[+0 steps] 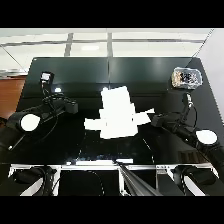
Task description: Fold the box and place the chain.
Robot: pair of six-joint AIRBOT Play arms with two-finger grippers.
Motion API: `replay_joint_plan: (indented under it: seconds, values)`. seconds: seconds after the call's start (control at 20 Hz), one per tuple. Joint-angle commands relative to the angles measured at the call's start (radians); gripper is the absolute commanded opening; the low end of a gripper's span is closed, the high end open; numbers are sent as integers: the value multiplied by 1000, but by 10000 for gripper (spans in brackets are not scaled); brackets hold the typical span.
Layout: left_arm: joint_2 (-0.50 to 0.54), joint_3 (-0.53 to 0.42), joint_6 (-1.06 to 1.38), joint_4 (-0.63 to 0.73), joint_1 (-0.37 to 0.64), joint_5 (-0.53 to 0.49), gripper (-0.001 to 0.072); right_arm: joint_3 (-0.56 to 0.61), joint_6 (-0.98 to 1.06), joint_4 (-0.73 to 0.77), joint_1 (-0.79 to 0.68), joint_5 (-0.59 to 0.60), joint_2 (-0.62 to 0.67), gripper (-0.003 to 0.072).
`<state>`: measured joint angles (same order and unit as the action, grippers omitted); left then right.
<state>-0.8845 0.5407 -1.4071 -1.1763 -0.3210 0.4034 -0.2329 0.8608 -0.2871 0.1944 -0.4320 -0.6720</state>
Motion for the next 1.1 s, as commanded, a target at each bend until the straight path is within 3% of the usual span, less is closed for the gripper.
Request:
replay_joint_plan:
  seconds: [0.0, 0.05, 0.15, 0.3, 0.4, 0.7, 0.95, 1.05]
  values:
    - [-103, 19, 0, 215, 2, 26, 623, 18, 3, 13, 82, 93, 10, 56]
    - [-150, 48, 2, 251, 9, 80, 720, 18, 3, 13, 82, 88, 10, 56]
    - [-264, 143, 58, 316, 43, 265, 720, 18, 3, 11, 82, 69, 10, 56]
    - [-466, 278, 370, 609, 128, 571, 720, 18, 3, -10, 82, 40, 10, 56]
    - [-578, 322, 489, 785, 182, 681, 720, 18, 3, -10, 82, 24, 10, 56]
    - [-784, 418, 508, 811, 161, 810, 720, 18, 5, -9, 82, 6, 10, 56]
    - [-840, 454, 511, 726, 113, 835, 720, 17, 19, -9, 82, 5, 10, 56]
    - [-867, 464, 596, 759, 113, 932, 719, 17, 21, -9, 82, 2, 10, 56]
